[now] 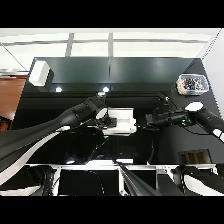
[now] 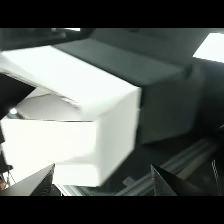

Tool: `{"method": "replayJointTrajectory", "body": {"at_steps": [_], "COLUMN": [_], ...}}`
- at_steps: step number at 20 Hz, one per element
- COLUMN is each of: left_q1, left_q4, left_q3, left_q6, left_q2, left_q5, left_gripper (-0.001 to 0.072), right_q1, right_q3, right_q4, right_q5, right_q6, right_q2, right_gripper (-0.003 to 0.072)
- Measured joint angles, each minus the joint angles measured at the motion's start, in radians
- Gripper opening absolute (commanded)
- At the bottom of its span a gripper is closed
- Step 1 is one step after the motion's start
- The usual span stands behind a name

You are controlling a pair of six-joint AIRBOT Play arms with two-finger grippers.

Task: Fold the box and place the chain.

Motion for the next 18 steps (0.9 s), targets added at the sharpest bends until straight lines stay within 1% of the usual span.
{"method": "replayJointTrajectory", "body": {"at_steps": [1,2,4,5,6,9,12,18], "left_q1": [0.000,0.000,0.000,0.000,0.000,0.000,0.000,0.000], "left_q4": [0.000,0.000,0.000,0.000,0.000,0.000,0.000,0.000], "left_q3": [0.000,0.000,0.000,0.000,0.000,0.000,0.000,0.000], "left_q6": [0.000,0.000,0.000,0.000,0.000,0.000,0.000,0.000], "left_q2": [0.000,0.000,0.000,0.000,0.000,0.000,0.000,0.000], "left_q5": [0.000,0.000,0.000,0.000,0.000,0.001,0.001,0.002], "left_gripper": [0.0028,0.0028,0.0028,0.0028,0.0028,0.0028,0.0028,0.0028], "right_q1": [0.029,0.056,0.114,0.141,0.167,0.246,0.317,0.443], "right_q3": [0.016,0.030,0.060,0.074,0.087,0.129,0.166,0.220], "right_q4": [0.000,-0.005,-0.037,-0.058,-0.083,-0.185,-0.319,-0.581], "right_q5": [-0.009,-0.024,-0.062,-0.082,-0.100,-0.158,-0.200,-0.232], "right_q6": [0.008,0.026,0.085,0.120,0.158,0.282,0.432,0.694], "right_q2": [-0.001,-0.001,-0.001,-0.001,-0.001,-0.001,-0.002,-0.012], "right_gripper": [0.0580,0.0567,0.0566,0.0484,0.0471,0.0471,0.0471,0.0470]}}
